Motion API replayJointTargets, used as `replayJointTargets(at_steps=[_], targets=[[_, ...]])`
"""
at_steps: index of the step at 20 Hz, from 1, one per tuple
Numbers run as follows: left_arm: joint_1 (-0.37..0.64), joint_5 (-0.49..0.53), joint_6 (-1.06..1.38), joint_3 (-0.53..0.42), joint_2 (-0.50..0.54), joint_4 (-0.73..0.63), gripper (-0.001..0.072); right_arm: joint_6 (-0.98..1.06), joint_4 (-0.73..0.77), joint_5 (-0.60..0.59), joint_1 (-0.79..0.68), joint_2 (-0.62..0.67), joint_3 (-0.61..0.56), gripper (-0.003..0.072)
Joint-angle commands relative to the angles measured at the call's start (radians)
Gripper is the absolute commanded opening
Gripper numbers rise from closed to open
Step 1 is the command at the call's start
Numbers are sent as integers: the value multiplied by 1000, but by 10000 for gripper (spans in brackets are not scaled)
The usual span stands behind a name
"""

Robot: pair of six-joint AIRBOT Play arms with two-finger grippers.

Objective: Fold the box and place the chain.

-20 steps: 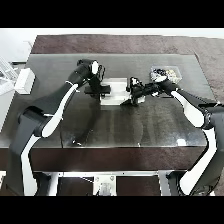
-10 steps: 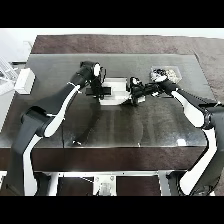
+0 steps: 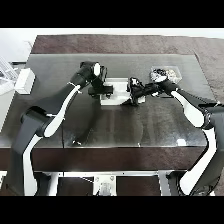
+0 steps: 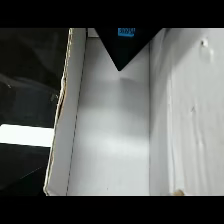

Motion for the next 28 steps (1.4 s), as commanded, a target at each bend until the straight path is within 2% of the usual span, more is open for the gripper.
replayJointTargets(at_steps=[1,6,9,12,15,17,21,23,25,26,27,28], targets=[[13,-33,66,4,39,-69,561,2,0,0,0,1,0,582],[86,-101,214,11,141,-121,561,2,0,0,0,1,0,582],[145,-155,415,10,190,-158,562,2,0,0,0,1,0,582],[240,-227,795,6,205,-401,561,2,0,0,0,1,0,582],[324,-235,1198,-82,204,-532,561,2,0,0,0,1,0,582],[353,-197,1371,-164,202,-541,560,2,0,1,0,1,0,582],[369,93,1618,-376,198,-556,561,2,0,0,0,1,0,582],[369,132,1770,-454,198,-641,559,2,0,0,0,1,0,582],[369,172,1831,-485,198,-656,523,2,0,0,0,1,0,582],[369,193,1891,-499,198,-677,587,2,0,0,0,1,0,582],[369,214,1948,-511,198,-715,720,2,0,0,0,1,0,582],[369,218,2015,-515,198,-736,720,2,0,0,0,1,0,582]])
